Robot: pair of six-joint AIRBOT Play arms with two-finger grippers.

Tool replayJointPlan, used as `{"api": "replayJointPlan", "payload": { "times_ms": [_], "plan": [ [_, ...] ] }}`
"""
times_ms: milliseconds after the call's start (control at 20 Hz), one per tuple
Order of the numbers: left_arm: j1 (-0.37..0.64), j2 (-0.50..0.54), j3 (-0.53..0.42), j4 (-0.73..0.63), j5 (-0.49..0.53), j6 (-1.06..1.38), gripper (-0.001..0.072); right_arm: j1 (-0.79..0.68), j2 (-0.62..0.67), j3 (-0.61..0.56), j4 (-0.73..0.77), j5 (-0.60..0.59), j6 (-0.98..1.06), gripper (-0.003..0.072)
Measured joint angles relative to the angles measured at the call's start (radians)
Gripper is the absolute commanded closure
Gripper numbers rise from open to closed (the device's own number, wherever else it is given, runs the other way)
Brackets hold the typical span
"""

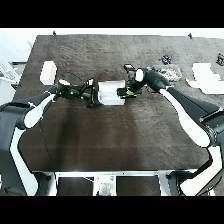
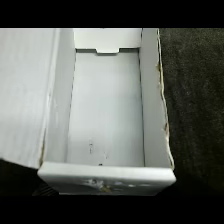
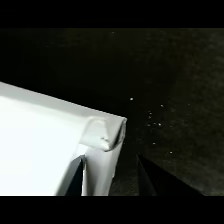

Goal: Fold the box and place the chain.

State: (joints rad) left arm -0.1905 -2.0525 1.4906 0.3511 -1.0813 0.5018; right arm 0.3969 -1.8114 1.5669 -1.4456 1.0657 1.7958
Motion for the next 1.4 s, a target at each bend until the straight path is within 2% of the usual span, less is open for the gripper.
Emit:
{"api": "replayJointPlan", "payload": {
  "times_ms": [450,600,750,1150,1200,1300,1350,1400],
  "plan": [
    [-0.001,0.000,0.000,0.000,0.000,0.000,0.0402,0.033,-0.009,0.037,-0.114,0.000,0.141,0.0366],
    [-0.001,0.000,0.000,0.000,0.000,0.000,0.0402,0.044,-0.016,0.049,-0.126,0.005,0.159,0.0367],
    [-0.001,0.000,0.000,0.000,0.000,0.000,0.0402,0.053,-0.026,0.054,-0.132,0.022,0.174,0.0410],
    [-0.001,0.000,0.000,0.000,0.000,0.000,0.0402,0.069,-0.060,0.082,-0.144,0.061,0.196,0.0422],
    [-0.001,0.000,0.000,0.000,0.000,0.000,0.0402,0.070,-0.067,0.092,-0.144,0.072,0.199,0.0474],
    [-0.001,0.000,0.000,0.000,0.000,0.000,0.0402,0.070,-0.082,0.118,-0.145,0.100,0.200,0.0500],
    [-0.001,0.000,0.000,0.000,0.000,0.000,0.0402,0.070,-0.090,0.131,-0.145,0.113,0.200,0.0539],
    [-0.001,0.000,0.000,0.000,0.000,0.000,0.0402,0.071,-0.097,0.144,-0.145,0.127,0.201,0.0538]
  ]
}}
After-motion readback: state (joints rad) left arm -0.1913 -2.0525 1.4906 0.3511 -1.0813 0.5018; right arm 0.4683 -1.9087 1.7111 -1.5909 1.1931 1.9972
